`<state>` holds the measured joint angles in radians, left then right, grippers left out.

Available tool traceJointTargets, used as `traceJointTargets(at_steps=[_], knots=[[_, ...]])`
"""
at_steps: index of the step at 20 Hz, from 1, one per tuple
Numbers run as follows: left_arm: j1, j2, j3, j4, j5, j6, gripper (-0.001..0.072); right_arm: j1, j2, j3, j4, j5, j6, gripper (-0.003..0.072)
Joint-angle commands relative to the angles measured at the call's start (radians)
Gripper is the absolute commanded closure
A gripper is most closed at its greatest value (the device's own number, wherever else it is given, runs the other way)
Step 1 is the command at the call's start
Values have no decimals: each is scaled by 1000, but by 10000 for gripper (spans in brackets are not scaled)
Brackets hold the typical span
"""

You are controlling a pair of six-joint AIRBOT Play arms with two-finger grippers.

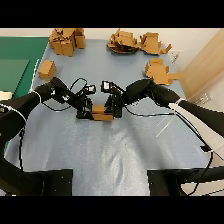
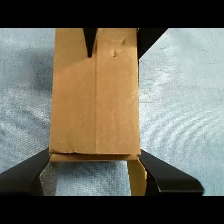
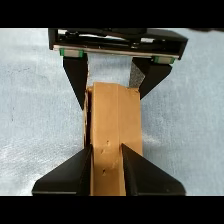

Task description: Fold the box.

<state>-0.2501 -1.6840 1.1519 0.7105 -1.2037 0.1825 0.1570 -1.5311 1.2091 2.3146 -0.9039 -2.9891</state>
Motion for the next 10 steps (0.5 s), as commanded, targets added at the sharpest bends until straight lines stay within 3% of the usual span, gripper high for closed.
traceJointTargets(at_steps=[1, 10], knots=[[1, 0, 1, 0, 0, 0, 310, 1, -2, 0, -26, -24, 8, 379], [1, 0, 1, 0, 0, 0, 310, 1, -3, -2, -26, -100, 95, 379]])
